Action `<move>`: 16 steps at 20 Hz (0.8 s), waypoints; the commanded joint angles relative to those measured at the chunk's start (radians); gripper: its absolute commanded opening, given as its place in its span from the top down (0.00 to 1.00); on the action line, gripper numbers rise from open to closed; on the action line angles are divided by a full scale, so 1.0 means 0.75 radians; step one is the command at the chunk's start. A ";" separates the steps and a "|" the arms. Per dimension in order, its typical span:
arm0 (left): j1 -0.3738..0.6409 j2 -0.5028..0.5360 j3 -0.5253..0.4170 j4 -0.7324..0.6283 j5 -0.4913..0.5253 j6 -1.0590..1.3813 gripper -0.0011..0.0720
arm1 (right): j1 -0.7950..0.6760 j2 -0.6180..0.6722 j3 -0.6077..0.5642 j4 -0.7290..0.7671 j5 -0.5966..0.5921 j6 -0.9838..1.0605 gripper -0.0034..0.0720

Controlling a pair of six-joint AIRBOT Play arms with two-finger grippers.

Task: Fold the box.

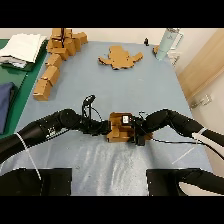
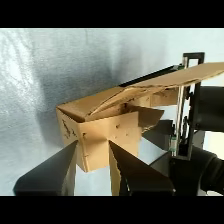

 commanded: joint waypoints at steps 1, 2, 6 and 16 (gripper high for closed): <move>-0.012 -0.016 0.001 -0.037 0.012 0.048 0.55 | 0.001 0.001 0.001 0.001 0.001 0.000 0.27; -0.012 -0.022 0.001 -0.038 0.018 0.049 0.55 | 0.001 0.001 0.001 0.001 0.001 0.000 0.27; -0.012 -0.054 0.001 -0.039 0.019 0.048 0.56 | 0.001 0.001 0.001 0.001 0.001 0.000 0.27; -0.012 -0.082 0.001 -0.044 0.024 0.047 0.55 | 0.001 0.001 0.001 0.001 0.001 0.000 0.27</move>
